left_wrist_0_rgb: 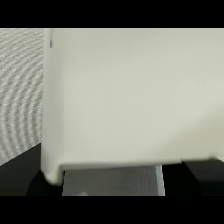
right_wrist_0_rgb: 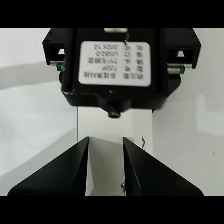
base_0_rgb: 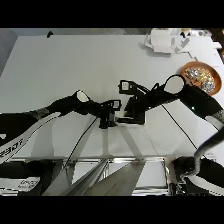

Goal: Fold the box and place the chain.

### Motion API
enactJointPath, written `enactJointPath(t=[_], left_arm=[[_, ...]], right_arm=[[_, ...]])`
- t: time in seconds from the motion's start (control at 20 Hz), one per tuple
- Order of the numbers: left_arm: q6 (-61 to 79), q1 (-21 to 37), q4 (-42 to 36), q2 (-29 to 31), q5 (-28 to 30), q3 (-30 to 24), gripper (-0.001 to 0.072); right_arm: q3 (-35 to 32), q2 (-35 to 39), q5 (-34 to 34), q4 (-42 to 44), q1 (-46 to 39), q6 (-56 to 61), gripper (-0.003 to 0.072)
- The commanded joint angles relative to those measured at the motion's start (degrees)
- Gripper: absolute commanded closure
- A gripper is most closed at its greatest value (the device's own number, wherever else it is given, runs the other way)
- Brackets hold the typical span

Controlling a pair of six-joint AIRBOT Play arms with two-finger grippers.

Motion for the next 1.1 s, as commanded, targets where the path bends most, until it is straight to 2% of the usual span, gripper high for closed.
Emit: enactJointPath(t=[0.0,0.15,0.4,0.45,0.55,0.65,1.05], left_arm=[[0.0,-0.02,0.02,0.0,0.02,0.04,0.0498],[0.0,-0.02,0.0,0.0,0.0,0.04,0.0498],[0.0,-0.02,0.02,0.0,0.02,0.04,0.0498],[0.0,-0.02,0.02,0.0,0.0,0.04,0.0498],[0.0,-0.02,0.02,0.0,0.02,0.04,0.0498],[0.0,-0.02,0.02,0.0,0.02,0.04,0.0498],[0.0,-0.02,0.02,0.0,0.02,0.04,0.0498]], right_arm=[[-1.05,0.04,-2.05,-2.36,1.51,-0.57,0.0434],[-1.53,0.04,-5.25,-6.38,1.51,0.9,0.0425],[-1.53,0.11,-7.13,-6.6,1.51,1.07,0.0416],[-1.53,0.11,-7.15,-6.6,1.51,1.07,0.0437],[-1.53,0.11,-6.56,-6.6,1.51,1.05,0.0536],[-1.62,0.11,-5.86,-6.73,1.51,1.05,0.059],[-5.29,0.11,-7.93,-6.6,1.53,0.92,0.059]])
